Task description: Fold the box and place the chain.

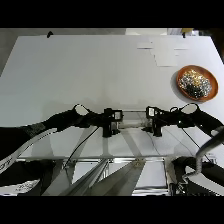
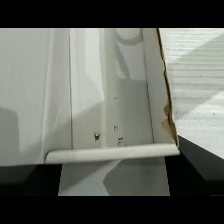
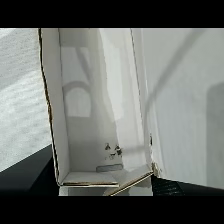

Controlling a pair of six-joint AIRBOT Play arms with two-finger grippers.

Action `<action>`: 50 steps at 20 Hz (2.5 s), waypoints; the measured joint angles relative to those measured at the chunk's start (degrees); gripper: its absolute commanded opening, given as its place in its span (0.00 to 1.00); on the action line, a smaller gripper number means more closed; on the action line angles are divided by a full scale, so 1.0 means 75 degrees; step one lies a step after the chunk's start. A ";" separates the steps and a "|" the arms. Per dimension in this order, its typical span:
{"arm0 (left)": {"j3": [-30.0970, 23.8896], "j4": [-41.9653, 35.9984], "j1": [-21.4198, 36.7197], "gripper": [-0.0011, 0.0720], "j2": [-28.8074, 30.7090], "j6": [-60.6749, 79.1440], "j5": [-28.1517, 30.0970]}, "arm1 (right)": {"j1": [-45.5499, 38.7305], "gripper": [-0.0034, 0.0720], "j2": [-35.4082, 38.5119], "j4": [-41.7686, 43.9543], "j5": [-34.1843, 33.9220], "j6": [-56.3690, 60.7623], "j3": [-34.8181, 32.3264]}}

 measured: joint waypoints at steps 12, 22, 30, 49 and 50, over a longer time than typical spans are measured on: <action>0.0000 -0.0140 0.0070 0.34 -0.0032 0.0026 -0.0079 | 0.0000 0.60 0.0000 0.0003 -0.0006 0.0003 0.0000; 0.0000 -0.0146 0.0070 0.30 -0.0032 0.0029 -0.0061 | 0.0000 0.60 0.0000 0.0003 -0.0006 0.0003 0.0000; 0.0000 -0.0146 0.0070 0.30 -0.0032 0.0035 -0.0055 | 0.0000 0.60 0.0000 0.0003 -0.0006 0.0003 0.0000; 0.0000 -0.0149 0.0070 0.30 -0.0032 0.0038 -0.0052 | 0.0000 0.60 0.0000 0.0003 -0.0003 0.0000 0.0000; 0.0000 -0.0149 0.0070 0.30 -0.0032 0.0038 -0.0052 | 0.0000 0.60 0.0000 0.0003 0.0000 0.0000 0.0000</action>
